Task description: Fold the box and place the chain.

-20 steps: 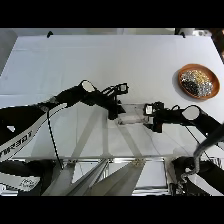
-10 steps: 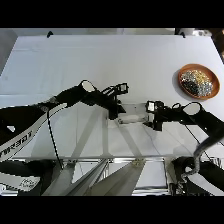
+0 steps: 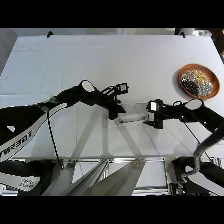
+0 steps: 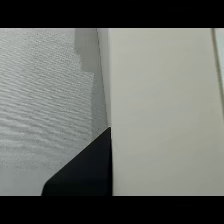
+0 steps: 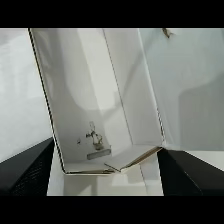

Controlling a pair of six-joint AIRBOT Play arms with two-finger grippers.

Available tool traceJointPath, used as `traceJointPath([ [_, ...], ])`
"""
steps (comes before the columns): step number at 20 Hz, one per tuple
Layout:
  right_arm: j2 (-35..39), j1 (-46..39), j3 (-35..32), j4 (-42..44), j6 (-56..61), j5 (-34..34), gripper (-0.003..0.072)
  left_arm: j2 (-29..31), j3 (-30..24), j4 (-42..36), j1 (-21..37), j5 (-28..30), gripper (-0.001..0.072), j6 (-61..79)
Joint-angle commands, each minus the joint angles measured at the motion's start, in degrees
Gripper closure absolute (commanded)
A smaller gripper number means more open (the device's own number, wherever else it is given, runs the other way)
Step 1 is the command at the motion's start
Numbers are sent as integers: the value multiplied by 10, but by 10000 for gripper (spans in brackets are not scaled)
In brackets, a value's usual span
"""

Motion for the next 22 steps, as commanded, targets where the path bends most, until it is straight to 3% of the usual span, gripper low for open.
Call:
traceJointPath([
  [1, -26, -1, 18, 12, -13, 24, 0, 0, 0, 0, 0, 0, 699, 0],
  [12, -43, -1, 17, 1, -11, 70, 32, 0, 0, 0, 0, 0, 699, 0],
  [22, -57, 17, 16, 10, 10, 51, 46, 0, 0, 0, 0, 0, 699, 0],
])
